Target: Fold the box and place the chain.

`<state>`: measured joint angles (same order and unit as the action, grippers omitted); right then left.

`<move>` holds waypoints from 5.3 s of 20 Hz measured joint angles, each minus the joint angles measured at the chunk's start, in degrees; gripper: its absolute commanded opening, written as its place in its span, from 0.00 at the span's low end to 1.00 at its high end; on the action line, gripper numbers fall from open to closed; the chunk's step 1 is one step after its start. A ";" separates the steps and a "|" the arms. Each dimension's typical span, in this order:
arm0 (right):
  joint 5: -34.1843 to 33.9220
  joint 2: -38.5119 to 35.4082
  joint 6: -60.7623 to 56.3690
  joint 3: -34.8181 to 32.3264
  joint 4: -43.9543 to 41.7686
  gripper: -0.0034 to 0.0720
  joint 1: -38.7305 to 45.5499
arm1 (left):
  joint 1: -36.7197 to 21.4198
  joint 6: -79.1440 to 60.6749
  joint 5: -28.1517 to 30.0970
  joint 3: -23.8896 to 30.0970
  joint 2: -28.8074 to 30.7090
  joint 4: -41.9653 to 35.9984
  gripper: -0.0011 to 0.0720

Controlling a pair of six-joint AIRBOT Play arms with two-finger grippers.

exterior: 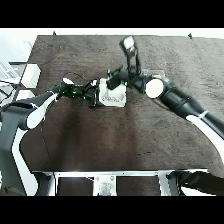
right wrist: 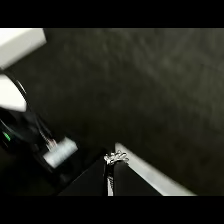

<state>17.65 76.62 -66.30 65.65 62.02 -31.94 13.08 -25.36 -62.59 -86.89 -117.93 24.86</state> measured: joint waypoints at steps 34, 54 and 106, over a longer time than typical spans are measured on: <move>41.16 25.88 75.97 12.72 -22.08 0.55 28.04 | 0.00 0.02 0.07 0.00 0.00 0.00 0.54; 48.54 28.41 74.34 18.08 -23.71 0.06 29.09 | 0.00 0.04 0.22 0.00 0.00 0.02 0.54; 40.41 27.02 58.18 23.61 -47.34 0.06 29.99 | 0.00 0.02 0.09 0.00 0.00 0.00 0.54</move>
<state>58.06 103.63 -8.12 89.25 14.68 -1.96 13.08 -25.34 -62.50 -86.89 -117.93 24.86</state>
